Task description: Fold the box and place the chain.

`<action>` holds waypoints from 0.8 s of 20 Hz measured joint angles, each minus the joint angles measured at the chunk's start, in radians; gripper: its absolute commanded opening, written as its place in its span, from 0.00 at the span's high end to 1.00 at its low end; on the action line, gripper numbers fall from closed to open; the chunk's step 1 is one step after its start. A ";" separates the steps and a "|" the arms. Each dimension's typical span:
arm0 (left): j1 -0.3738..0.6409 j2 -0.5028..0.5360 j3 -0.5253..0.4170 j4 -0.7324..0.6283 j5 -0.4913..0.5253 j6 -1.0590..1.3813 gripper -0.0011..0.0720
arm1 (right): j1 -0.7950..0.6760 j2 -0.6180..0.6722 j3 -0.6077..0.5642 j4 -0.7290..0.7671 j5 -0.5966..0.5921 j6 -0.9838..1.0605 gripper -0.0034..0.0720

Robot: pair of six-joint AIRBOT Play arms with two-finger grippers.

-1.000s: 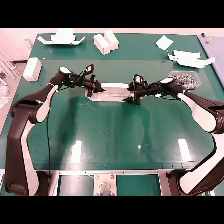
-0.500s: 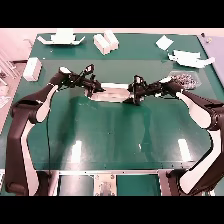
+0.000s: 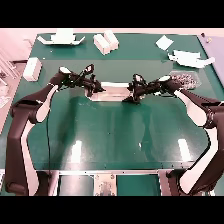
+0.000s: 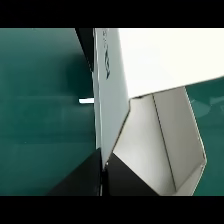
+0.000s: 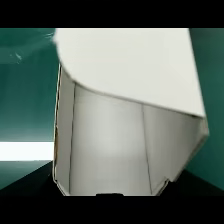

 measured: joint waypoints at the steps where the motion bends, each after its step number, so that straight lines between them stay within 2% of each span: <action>1: 0.000 0.000 0.000 0.000 0.000 0.000 0.95 | 0.001 -0.003 0.003 0.001 0.002 0.002 0.14; 4: 0.000 0.000 0.000 0.000 0.000 0.000 0.95 | 0.001 -0.009 0.009 0.002 0.007 0.005 0.14; 6: 0.000 0.000 0.000 0.000 0.000 0.000 0.95 | 0.001 -0.010 0.010 -0.002 0.008 0.005 0.21; 16: 0.000 0.000 0.000 0.000 -0.001 0.000 0.95 | 0.002 -0.024 0.014 -0.019 0.008 0.005 0.21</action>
